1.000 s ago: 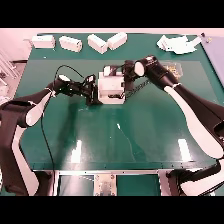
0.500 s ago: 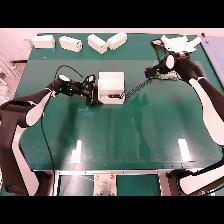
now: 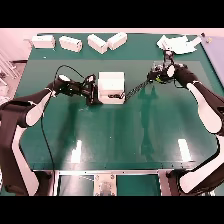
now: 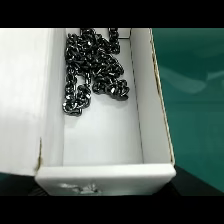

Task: Fold the box and place the chain.

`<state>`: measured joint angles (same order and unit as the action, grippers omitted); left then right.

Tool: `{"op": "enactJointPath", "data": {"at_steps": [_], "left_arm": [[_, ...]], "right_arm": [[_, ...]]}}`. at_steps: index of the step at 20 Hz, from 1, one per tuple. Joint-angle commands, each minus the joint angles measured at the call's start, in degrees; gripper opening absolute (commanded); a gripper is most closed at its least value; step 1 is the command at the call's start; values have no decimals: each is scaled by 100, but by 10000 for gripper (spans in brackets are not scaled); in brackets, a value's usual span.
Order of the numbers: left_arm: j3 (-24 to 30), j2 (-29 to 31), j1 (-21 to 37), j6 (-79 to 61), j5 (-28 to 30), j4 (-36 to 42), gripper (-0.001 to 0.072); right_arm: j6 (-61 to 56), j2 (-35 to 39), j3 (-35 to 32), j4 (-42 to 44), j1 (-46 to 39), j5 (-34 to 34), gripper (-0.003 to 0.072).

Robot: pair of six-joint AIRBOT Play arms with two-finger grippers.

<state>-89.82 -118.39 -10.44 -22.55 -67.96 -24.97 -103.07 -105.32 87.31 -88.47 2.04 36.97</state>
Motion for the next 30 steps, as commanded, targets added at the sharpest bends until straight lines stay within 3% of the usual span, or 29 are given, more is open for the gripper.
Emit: {"op": "enactJointPath", "data": {"at_steps": [1, 4, 5, 6, 10, 12, 18, 19, 20, 25, 30], "left_arm": [[-4, -2, 2, 0, 2, -2, 471], [-4, -2, 2, 0, 2, -4, 471], [-4, -2, 2, 0, 2, -2, 471], [-4, -2, 2, 0, 2, -2, 471], [-4, -2, 2, 0, 2, -2, 470], [-4, -2, 2, 0, 2, -2, 470], [-4, -2, 2, 0, 2, -2, 471], [-4, -2, 2, 0, 0, -2, 470], [-4, -2, 2, 0, 0, -2, 471], [-4, -2, 2, 0, 2, -2, 471], [-7, -2, 2, 0, 0, -2, 471]], "right_arm": [[-107, -240, -11, 721, -17, -592, 574], [-109, -247, -11, 761, -13, -887, 573], [-107, -247, -9, 802, -13, -914, 525], [-107, -247, -11, 815, -13, -911, 426], [-105, -247, -11, 815, -17, -955, 340], [-107, -271, -11, 811, -61, -973, 211], [-105, -433, -11, 857, -149, -1032, 198], [-72, -442, -11, 855, -144, -1067, 44], [-22, -439, -11, 859, -144, -1134, 6], [-15, -212, 92, 857, -122, -1064, 4], [680, 1010, 90, 835, 168, -518, 2]]}}
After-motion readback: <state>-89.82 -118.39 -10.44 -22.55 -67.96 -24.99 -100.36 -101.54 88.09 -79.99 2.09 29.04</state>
